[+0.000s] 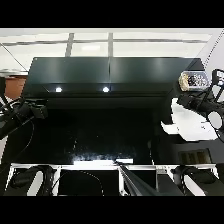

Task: Fold the box and place the chain.

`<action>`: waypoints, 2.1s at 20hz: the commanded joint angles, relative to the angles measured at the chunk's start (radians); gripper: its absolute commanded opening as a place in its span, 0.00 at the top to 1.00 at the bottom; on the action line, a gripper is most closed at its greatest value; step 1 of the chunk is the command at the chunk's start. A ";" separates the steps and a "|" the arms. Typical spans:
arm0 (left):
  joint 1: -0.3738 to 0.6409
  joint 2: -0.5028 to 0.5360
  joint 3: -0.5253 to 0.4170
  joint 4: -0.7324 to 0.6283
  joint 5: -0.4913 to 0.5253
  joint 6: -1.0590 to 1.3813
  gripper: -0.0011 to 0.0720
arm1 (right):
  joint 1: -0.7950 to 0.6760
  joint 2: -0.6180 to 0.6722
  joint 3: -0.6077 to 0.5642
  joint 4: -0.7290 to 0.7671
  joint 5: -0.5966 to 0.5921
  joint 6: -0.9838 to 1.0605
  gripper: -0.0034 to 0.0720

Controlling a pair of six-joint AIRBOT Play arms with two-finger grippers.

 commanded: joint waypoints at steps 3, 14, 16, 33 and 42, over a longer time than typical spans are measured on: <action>0.000 0.001 0.000 0.000 0.000 0.000 0.94 | -0.001 0.000 0.000 0.000 0.000 0.000 0.93; -0.006 -0.006 0.000 -0.106 0.146 -0.037 0.34 | -0.005 0.000 0.000 -0.011 -0.240 0.000 0.93; -0.008 -0.013 0.000 -0.107 0.140 -0.038 0.02 | -0.005 0.000 0.000 0.001 -0.214 0.001 0.92; -0.243 -0.200 0.001 -0.130 0.144 -0.030 0.02 | -1.316 -0.371 0.226 0.707 0.177 -0.956 0.01; -0.243 -0.202 0.001 -0.130 0.197 -0.030 0.02 | -1.211 -0.859 0.579 0.867 0.810 -1.200 0.01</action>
